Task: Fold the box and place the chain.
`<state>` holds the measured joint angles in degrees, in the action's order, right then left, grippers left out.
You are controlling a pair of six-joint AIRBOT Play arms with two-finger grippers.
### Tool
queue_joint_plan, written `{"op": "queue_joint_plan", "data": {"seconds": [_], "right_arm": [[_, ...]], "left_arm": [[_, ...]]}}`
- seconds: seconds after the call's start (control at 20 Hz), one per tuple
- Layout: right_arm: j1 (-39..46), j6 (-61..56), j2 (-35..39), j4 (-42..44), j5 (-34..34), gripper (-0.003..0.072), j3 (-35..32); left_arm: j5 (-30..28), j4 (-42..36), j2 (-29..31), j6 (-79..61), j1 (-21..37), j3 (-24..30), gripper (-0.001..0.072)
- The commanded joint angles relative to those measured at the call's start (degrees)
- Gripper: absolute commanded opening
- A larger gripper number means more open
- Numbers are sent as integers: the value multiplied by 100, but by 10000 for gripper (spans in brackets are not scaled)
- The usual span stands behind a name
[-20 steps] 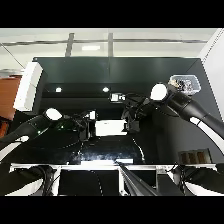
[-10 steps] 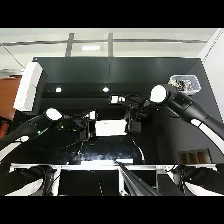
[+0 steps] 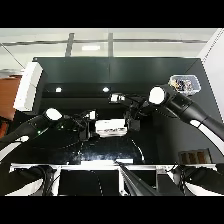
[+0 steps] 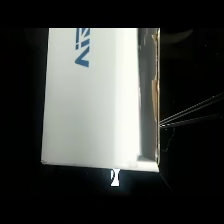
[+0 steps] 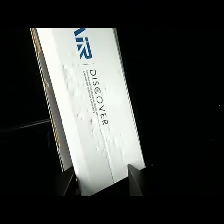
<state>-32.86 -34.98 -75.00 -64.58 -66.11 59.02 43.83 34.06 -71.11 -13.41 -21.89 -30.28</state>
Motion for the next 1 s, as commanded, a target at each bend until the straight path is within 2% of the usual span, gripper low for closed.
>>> {"op": "queue_joint_plan", "data": {"seconds": [0.0,0.1,0.15,0.5,0.75,0.8,0.95], "right_arm": [[-7,-39,2,-20,42,367,2],[-7,-39,2,4,35,370,0],[-17,-39,2,2,35,397,2],[-48,-37,63,44,17,377,114],[-48,-39,63,181,-310,374,114],[-48,-37,63,201,-350,298,114],[-48,-39,63,197,-374,296,114]], "left_arm": [[2,2,-4,-4,0,0,400],[2,2,-4,-4,0,0,400],[2,2,-4,-4,0,0,400],[2,2,-4,-4,0,0,400],[2,2,-4,-4,0,0,400],[2,2,-4,-4,0,0,400],[2,2,-4,-4,0,0,400]]}}
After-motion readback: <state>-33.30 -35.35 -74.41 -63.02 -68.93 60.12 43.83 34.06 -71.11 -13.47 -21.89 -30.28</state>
